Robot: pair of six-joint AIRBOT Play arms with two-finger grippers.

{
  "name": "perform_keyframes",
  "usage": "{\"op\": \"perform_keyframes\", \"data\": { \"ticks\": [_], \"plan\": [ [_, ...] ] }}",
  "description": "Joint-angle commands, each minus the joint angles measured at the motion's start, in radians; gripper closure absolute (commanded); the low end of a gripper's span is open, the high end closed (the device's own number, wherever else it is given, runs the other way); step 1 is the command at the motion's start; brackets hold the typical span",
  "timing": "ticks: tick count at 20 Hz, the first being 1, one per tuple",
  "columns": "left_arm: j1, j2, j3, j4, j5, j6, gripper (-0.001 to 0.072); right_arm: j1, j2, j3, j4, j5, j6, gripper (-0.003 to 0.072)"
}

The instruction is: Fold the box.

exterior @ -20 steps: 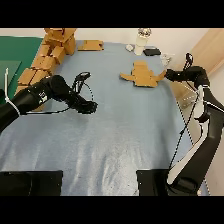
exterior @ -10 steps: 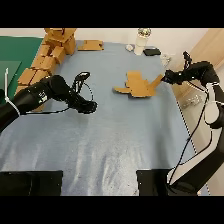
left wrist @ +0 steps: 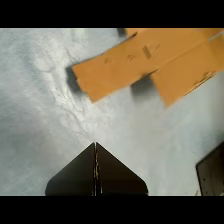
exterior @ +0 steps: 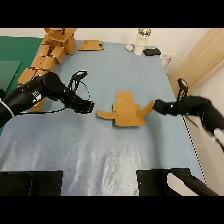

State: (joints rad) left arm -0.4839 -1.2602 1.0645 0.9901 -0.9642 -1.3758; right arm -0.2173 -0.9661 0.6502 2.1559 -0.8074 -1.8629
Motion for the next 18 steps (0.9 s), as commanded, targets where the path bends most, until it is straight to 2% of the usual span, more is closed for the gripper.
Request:
{"op": "perform_keyframes", "data": {
  "ticks": [1, 3, 4, 5, 6, 9, 11, 14, 18],
  "plan": [
    [0.005, 0.026, -0.003, -0.006, -0.042, 0.035, 0.0697, 0.069, 0.300, -0.285, -0.041, 0.064, 0.135, 0.0687],
    [0.005, 0.031, -0.003, -0.017, -0.046, 0.060, 0.0697, 0.081, 0.409, -0.326, -0.127, 0.045, 0.215, 0.0683],
    [0.005, 0.032, -0.003, -0.018, -0.050, 0.060, 0.0697, 0.081, 0.439, -0.327, -0.159, 0.019, 0.224, 0.0642],
    [0.005, 0.032, -0.003, -0.021, -0.056, 0.061, 0.0697, 0.077, 0.450, -0.327, -0.179, 0.001, 0.227, 0.0424],
    [0.005, 0.032, -0.003, -0.021, -0.063, 0.061, 0.0697, 0.071, 0.445, -0.327, -0.200, -0.016, 0.250, 0.0321],
    [0.005, 0.032, -0.003, -0.022, -0.078, 0.060, 0.0697, 0.067, 0.352, -0.309, -0.232, -0.032, 0.267, 0.0320],
    [0.005, 0.032, -0.003, -0.026, -0.086, 0.059, 0.0697, 0.067, 0.255, -0.253, -0.250, -0.037, 0.266, 0.0319],
    [0.005, 0.032, -0.003, -0.027, -0.094, 0.054, 0.0697, 0.067, 0.112, -0.112, -0.315, -0.083, 0.267, 0.0320],
    [0.005, 0.032, -0.003, -0.028, -0.087, 0.051, 0.0697, 0.067, -0.003, 0.055, -0.373, -0.135, 0.266, 0.0320]
  ]
}}
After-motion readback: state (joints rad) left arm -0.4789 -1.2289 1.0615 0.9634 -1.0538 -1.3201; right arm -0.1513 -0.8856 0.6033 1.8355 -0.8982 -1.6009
